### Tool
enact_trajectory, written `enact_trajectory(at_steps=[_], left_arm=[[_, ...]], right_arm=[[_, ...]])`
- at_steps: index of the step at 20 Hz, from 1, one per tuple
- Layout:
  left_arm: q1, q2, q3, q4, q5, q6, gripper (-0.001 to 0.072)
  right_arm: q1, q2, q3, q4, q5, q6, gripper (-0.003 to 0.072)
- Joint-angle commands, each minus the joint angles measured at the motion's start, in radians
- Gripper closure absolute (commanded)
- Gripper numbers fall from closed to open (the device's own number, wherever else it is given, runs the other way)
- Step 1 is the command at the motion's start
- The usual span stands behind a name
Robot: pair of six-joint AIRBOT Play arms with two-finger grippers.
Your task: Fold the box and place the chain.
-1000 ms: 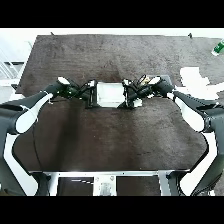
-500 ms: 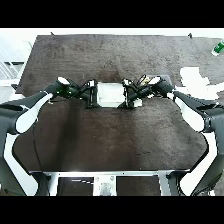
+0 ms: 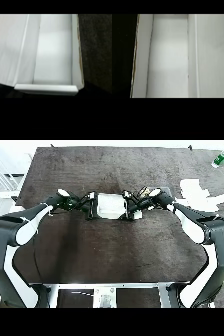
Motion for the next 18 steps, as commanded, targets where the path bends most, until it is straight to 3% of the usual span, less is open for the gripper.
enact_trajectory(at_steps=[1,9,18], left_arm=[[0.0,-0.002,0.001,-0.008,-0.001,0.021,-0.0011],[0.01,-0.003,0.001,0.027,0.041,0.017,-0.0011],[0.008,-0.002,0.001,-0.03,0.059,0.055,-0.0011]], right_arm=[[0.001,0.0,0.0,0.0,0.005,0.0,0.0105],[0.001,0.0,0.0,0.0,0.005,0.0,0.0105],[0.001,0.0,0.0,0.0,0.005,0.0,0.0105]])
